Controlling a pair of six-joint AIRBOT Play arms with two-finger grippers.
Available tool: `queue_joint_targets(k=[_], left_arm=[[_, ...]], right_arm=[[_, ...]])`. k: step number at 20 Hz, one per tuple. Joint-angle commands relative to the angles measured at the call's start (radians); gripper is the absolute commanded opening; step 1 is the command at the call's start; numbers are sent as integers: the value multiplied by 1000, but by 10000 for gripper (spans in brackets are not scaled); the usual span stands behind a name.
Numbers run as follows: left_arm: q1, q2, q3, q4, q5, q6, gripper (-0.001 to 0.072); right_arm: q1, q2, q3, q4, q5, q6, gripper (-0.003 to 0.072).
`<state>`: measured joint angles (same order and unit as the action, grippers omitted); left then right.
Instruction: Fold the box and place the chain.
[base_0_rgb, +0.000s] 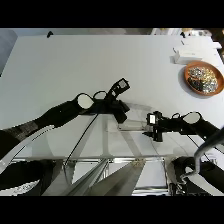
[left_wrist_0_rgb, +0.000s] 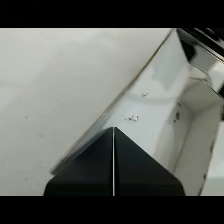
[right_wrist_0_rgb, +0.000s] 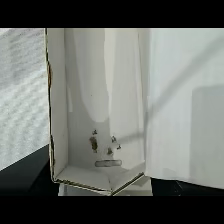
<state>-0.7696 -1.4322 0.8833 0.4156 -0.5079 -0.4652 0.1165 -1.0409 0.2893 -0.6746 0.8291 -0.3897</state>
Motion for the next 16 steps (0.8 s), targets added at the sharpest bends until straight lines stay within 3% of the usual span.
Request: queue_joint_targets(k=[1,11,16], left_arm=[[-2,-53,1,-41,55,-85,2],[-2,-50,1,-4,19,-86,2],[45,103,1,461,-203,-285,2]], right_arm=[[0,0,0,-2,1,-4,408],[0,0,0,-2,1,-4,408],[0,0,0,-2,1,-4,408]])
